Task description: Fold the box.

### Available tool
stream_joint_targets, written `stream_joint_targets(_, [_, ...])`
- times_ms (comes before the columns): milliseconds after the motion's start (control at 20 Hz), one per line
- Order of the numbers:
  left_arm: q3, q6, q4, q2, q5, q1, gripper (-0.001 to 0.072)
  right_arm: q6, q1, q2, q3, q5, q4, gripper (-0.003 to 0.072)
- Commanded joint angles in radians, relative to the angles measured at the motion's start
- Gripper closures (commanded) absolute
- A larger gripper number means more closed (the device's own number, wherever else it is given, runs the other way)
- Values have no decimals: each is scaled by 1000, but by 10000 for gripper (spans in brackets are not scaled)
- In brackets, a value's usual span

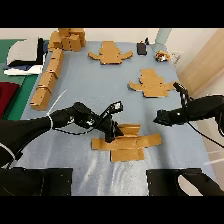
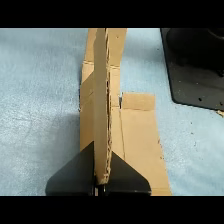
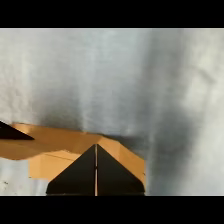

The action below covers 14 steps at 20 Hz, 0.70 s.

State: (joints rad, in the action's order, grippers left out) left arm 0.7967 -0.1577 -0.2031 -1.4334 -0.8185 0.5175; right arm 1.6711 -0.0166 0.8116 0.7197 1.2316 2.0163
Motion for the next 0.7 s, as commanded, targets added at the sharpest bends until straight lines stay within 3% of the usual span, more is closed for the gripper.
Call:
stream_joint_targets(0, [0, -2, 1, 0, -3, 0, 696, -48, 0, -62, -4, 74, -130, 684])
stream_joint_targets(150, [0, -2, 1, 0, -2, -2, 697, 32, 0, -119, -59, 116, -89, 684])
stream_joint_targets(350, [0, -3, 1, 0, -1, -3, 697, 289, 55, -190, -212, 161, 94, 684])
stream_joint_targets(450, [0, -3, 2, 0, -1, -3, 696, 291, 193, -226, -279, 134, 76, 684])
stream_joint_targets(650, [0, -3, 2, 0, -3, 0, 697, 150, 570, -355, -308, 24, -148, 685])
